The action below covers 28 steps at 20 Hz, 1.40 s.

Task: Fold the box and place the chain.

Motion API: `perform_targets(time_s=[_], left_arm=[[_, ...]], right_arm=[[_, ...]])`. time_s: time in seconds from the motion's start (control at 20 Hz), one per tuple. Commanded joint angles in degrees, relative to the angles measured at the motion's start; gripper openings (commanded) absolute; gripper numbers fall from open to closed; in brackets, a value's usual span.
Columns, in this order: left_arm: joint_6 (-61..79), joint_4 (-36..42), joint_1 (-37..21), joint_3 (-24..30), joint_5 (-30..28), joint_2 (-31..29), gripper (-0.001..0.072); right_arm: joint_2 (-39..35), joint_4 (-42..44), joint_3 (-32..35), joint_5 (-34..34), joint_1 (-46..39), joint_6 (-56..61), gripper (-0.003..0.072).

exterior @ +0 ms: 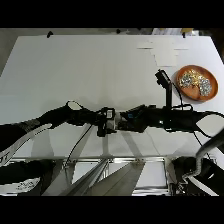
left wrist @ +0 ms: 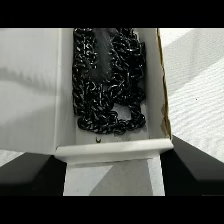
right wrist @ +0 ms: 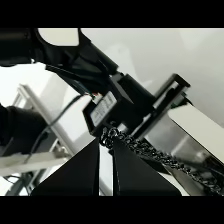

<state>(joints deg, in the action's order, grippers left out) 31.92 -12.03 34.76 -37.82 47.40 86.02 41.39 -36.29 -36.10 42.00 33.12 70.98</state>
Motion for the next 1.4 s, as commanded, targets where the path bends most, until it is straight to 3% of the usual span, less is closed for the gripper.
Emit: perform_targets(time_s=[0.0,0.25,0.45,0.85,1.15,1.35], left_arm=[[0.0,0.0,0.0,-0.1,0.0,0.0,0.0212],[0.0,0.0,0.0,-0.1,0.0,0.0,0.0212],[0.0,0.0,0.0,-0.1,0.0,0.0,0.0212],[0.0,0.0,0.0,-0.1,0.0,0.0,0.0212],[0.0,0.0,0.0,-0.1,0.0,0.0,0.0212],[0.0,0.0,0.0,-0.1,0.0,0.0,0.0212]], right_arm=[[1.4,5.8,-0.1,-3.7,1.1,-5.3,0.0016],[1.6,13.3,-0.1,-5.6,1.1,-12.8,0.0015],[1.6,13.2,-0.1,-5.6,1.1,-13.0,0.0015],[3.0,-4.0,0.0,1.7,1.1,-4.8,0.0016],[10.8,-4.0,0.0,5.8,1.1,-4.9,0.0017],[11.3,-4.4,0.0,6.2,-0.1,-4.8,0.0022]])
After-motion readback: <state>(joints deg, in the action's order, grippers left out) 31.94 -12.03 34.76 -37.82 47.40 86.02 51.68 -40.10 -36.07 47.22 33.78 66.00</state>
